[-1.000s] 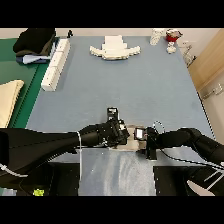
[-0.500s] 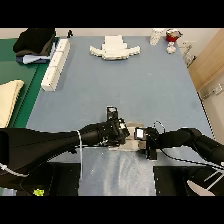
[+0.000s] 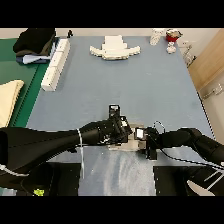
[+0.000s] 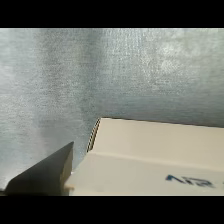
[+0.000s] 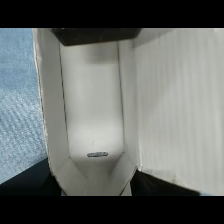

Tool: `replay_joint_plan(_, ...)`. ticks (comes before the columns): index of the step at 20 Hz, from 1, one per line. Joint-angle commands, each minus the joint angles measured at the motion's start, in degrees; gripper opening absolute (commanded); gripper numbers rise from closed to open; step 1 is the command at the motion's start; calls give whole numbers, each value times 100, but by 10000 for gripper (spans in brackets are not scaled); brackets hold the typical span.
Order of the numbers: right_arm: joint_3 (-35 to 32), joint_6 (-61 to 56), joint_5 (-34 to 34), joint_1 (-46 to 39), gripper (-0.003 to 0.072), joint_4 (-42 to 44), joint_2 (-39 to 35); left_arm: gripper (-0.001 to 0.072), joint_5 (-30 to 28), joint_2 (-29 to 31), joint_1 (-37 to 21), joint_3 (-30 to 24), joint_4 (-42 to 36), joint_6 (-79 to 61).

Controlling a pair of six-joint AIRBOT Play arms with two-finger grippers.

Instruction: Fold the box.

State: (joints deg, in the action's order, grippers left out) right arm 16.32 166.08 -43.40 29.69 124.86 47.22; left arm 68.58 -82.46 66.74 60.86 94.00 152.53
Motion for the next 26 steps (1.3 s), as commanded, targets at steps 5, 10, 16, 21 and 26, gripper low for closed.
replay_joint_plan(5,4,0,0,4,507,0,-4,412,433,160,-4,308,31,-168)
replay_joint_plan(10,4,0,0,4,507,2,-2,412,680,728,7,319,-518,-380)
replay_joint_plan(16,4,0,0,4,507,0,-2,15,1091,1615,9,317,-787,-1233)
replay_joint_plan(21,4,0,0,4,507,0,-4,16,857,1729,7,310,-380,-1875)
replay_joint_plan(26,4,0,0,4,507,0,-4,14,651,2159,-575,-94,-984,-4221)
